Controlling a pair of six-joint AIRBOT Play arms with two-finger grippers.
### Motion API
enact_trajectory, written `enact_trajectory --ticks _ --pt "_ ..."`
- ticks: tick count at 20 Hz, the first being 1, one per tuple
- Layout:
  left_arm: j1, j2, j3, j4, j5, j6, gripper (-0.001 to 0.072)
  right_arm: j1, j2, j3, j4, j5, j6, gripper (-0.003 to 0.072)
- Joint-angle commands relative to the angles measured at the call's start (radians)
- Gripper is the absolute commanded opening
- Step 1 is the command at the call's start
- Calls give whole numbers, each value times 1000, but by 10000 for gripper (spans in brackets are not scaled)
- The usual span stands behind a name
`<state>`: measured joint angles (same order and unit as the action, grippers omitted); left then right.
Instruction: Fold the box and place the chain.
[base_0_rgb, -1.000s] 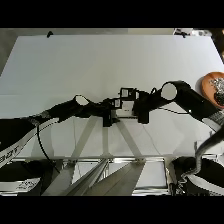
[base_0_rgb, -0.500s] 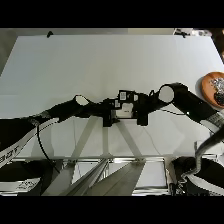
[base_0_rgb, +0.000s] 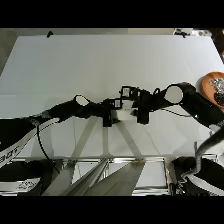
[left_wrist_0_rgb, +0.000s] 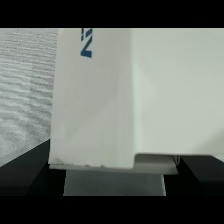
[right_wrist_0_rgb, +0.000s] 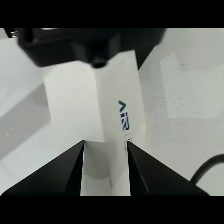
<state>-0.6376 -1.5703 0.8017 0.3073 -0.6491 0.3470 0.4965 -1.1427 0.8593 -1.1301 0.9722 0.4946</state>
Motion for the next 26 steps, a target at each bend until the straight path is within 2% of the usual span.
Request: enact_trajectory --ticks 1,7,16,17,18,22,23,24,26 --pt "0 1 0 0 0 0 497 0 1 -21 2 -80 40 269" --pt "0 1 0 0 1 0 497 0 -7 -68 -16 -107 84 220" --pt "0 1 0 0 0 0 497 28 -7 -107 -16 -130 85 213" --pt "0 1 0 0 0 0 497 28 -7 -107 -15 -130 88 143" --pt "0 1 0 0 1 0 497 26 -7 -107 -14 -137 97 112" --pt "0 1 0 0 1 0 497 27 -7 -107 -13 -151 108 118" --pt "0 1 0 0 1 0 497 27 -7 -107 -14 -144 108 136" --pt "0 1 0 0 1 0 497 27 -7 -107 -14 -140 108 204" --pt "0 1 0 0 1 0 497 27 -7 -107 -19 -138 108 208"
